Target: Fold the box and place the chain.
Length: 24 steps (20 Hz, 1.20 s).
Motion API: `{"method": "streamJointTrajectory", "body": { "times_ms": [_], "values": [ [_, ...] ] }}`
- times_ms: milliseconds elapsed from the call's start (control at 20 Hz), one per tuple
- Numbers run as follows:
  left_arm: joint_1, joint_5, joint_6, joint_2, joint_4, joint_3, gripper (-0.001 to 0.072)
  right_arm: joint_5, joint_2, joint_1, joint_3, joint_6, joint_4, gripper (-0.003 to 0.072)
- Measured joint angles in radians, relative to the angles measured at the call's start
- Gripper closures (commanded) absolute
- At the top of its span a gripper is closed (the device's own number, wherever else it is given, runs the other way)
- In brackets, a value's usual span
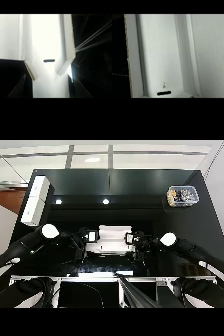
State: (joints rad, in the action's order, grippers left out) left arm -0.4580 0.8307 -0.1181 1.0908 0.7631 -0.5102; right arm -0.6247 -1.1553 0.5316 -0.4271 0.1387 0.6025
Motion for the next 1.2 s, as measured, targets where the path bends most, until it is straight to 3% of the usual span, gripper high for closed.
{"method": "streamJointTrajectory", "body": {
  "times_ms": [50,100,300,600,700,1000,1200],
  "values": [
    [-0.011,-0.019,-0.001,0.007,-0.006,0.0,0.0383,0.0,0.0,0.0,0.0,0.0,0.0,0.026],
    [-0.021,-0.036,-0.004,0.014,-0.008,0.0,0.0443,0.0,0.0,0.0,0.0,0.0,0.0,0.026],
    [-0.045,-0.058,0.03,0.028,-0.025,-0.001,0.0485,0.0,0.0,0.0,0.0,0.0,0.0,0.026],
    [-0.061,-0.069,0.069,0.037,-0.1,-0.001,0.0488,0.0,0.0,0.0,0.0,0.0,0.0,0.026],
    [-0.071,-0.071,0.073,0.048,-0.143,-0.001,0.0569,0.0,0.0,0.0,0.0,0.0,0.0,0.026],
    [-0.108,-0.079,0.073,0.074,-0.21,-0.001,0.058,0.0,0.0,0.0,0.0,0.0,0.0,0.026],
    [-0.113,-0.08,0.074,0.078,-0.184,-0.001,0.0586,0.0,0.0,0.0,0.0,0.0,0.0,0.026]
  ]
}}
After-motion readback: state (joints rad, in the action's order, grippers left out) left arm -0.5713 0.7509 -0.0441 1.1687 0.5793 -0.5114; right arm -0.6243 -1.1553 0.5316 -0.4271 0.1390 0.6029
